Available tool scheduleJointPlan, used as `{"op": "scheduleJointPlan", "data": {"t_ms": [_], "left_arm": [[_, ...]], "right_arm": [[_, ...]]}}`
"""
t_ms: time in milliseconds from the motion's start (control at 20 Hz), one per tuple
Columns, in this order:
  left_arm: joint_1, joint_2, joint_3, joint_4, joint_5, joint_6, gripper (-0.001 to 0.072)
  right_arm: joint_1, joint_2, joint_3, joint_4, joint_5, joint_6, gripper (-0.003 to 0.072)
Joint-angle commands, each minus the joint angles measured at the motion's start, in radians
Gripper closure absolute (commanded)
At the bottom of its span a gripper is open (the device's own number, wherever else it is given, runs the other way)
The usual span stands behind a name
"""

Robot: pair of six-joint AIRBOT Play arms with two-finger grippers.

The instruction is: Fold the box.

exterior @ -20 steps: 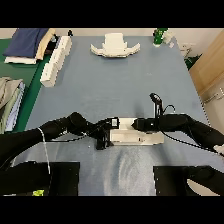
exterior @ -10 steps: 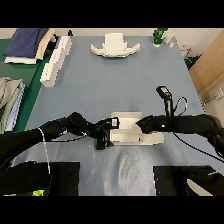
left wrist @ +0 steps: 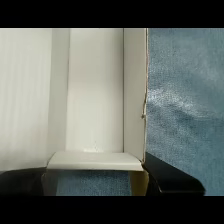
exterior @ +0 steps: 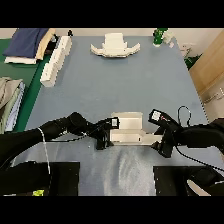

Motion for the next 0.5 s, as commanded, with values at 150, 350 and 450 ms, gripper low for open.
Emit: {"op": "scheduleJointPlan", "data": {"t_ms": [150,350,450], "left_arm": [[0.0,-0.001,0.0,0.0,0.0,-0.001,0.0294],[0.0,-0.001,0.0,0.0,0.0,-0.001,0.0294],[0.0,-0.001,0.0,0.0,0.0,-0.001,0.0294]], "right_arm": [[0.107,-0.163,-0.002,-0.24,0.221,-0.135,0.0094],[0.142,-0.25,-0.002,-0.202,0.299,-0.173,0.0096],[0.158,-0.268,-0.002,-0.172,0.304,-0.193,0.0107]]}}
